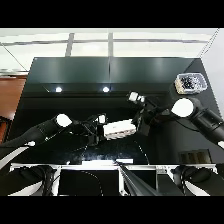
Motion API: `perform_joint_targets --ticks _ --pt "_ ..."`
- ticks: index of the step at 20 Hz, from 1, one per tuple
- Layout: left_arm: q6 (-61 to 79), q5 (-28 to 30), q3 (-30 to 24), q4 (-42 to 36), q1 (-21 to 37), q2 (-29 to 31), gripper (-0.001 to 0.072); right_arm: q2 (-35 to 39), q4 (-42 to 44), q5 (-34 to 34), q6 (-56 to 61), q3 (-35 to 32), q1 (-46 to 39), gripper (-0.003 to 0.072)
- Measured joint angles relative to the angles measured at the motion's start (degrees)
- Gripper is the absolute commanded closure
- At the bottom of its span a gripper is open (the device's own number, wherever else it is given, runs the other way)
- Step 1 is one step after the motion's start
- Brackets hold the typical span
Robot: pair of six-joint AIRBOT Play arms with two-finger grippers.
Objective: Fold the box and place the chain.
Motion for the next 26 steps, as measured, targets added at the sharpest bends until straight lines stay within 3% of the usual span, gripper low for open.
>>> perform_joint_targets --ticks 2,5,8,12,17,26 --pt "-0.02 0.0 0.0 0.0 0.0 0.0 0.0349 0.17 2.6 2.58 5.42 -0.44 -3.48 0.0677" --pt "-0.02 0.0 0.0 0.0 0.0 0.0 0.0348 -1.25 13.11 6.43 9.7 -2.05 -7.93 0.0677" --pt "-0.02 0.0 0.0 -0.02 0.0 0.0 0.0349 -5.97 25.35 11.47 11.5 -3.45 -9.9 0.0676" --pt "-0.02 0.0 0.0 -0.02 0.0 0.0 0.0349 -13.35 32.79 14.21 12.31 -4.09 -9.99 0.0674" --pt "-0.02 0.02 0.0 -0.02 0.0 0.0 0.0349 -18.34 32.68 12.07 13.27 -4.31 -9.42 0.0674" --pt "-0.02 0.02 0.0 -0.02 0.0 0.0 0.0349 -19.71 28.39 6.86 15.96 -4.35 -7.72 0.0674"
